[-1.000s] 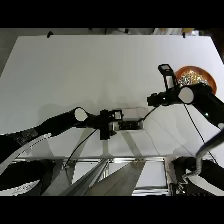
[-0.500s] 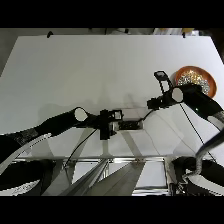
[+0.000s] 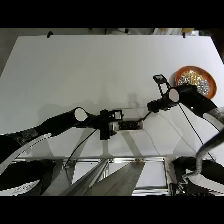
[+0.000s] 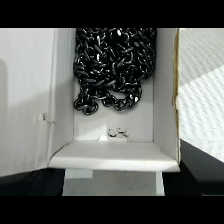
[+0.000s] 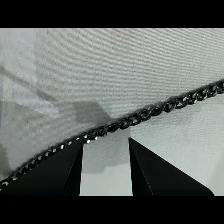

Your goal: Fold the box and place the chain.

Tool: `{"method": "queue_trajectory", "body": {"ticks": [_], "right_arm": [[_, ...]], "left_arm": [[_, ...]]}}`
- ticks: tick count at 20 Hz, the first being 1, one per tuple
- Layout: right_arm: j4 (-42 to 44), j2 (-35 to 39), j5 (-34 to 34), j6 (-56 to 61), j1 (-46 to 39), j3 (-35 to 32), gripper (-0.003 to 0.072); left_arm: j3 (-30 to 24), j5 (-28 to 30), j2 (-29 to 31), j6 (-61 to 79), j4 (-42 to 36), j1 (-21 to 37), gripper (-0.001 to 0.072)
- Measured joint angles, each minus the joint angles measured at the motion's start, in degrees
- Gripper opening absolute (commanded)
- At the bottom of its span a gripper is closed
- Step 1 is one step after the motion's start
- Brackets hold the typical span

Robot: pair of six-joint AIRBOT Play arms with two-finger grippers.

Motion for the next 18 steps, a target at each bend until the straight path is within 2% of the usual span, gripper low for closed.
{"method": "queue_trajectory", "body": {"ticks": [1, 5, 6, 9, 10, 14, 18], "right_arm": [[-0.02, -0.22, -0.13, 0.02, -0.02, 0.00, 0.0285], [-0.15, -0.79, -0.74, 0.15, -0.02, -0.04, 0.0276], [-0.15, -1.07, -0.85, 0.39, -0.02, -0.04, 0.0247], [0.33, -2.10, -0.66, 1.25, -0.02, -0.07, 0.0045], [0.66, -2.25, -0.48, 1.27, -0.02, -0.07, 0.0018], [1.40, -0.90, 2.73, -0.55, -0.02, -0.09, 0.0018], [1.95, 6.67, 5.88, -3.23, -0.02, -0.07, 0.0018]], "left_arm": [[0.00, 0.00, 0.00, 0.00, 0.00, 0.00, 0.0252], [0.00, 0.00, 0.00, 0.00, 0.00, 0.00, 0.0252], [0.00, 0.00, 0.00, 0.00, 0.00, 0.00, 0.0252], [0.00, 0.00, 0.00, 0.00, 0.00, 0.00, 0.0252], [0.00, 0.00, 0.00, -0.02, 0.02, 0.00, 0.0252], [0.00, 0.00, 0.00, 0.00, 0.00, 0.00, 0.0252], [0.00, 0.00, 0.00, 0.00, 0.00, 0.00, 0.0252]]}}
